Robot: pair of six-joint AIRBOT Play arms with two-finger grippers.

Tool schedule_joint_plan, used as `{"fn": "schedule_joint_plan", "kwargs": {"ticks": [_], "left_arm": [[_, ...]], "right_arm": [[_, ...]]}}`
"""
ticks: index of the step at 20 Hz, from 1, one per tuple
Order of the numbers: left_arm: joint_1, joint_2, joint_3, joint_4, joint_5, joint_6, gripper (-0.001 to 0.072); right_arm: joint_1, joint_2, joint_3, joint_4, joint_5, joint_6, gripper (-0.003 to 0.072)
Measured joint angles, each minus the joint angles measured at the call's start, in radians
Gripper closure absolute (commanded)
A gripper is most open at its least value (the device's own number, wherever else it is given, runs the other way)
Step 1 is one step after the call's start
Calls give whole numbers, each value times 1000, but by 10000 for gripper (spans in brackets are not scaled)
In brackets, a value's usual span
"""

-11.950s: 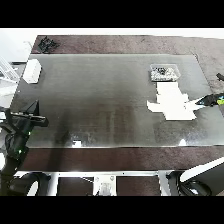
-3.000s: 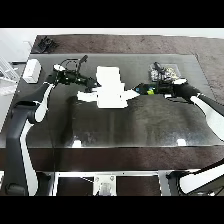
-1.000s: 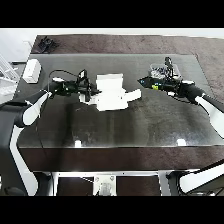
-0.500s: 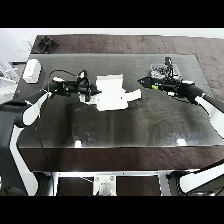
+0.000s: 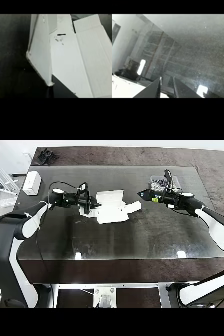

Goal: Fold the box and place the chain.

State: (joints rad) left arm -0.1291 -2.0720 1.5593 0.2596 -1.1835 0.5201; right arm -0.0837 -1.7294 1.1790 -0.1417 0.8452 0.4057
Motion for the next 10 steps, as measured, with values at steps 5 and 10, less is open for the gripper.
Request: {"fn": "schedule_joint_plan", "kwargs": {"ticks": [5, 10], "left_arm": [[0, 2, 6, -1, -1, -12, 690], [0, 2, 7, -3, -2, -21, 689]], "right_arm": [[0, 9, 0, 0, 2, -31, 461], [1, 119, -20, 3, 23, -110, 461]]}}
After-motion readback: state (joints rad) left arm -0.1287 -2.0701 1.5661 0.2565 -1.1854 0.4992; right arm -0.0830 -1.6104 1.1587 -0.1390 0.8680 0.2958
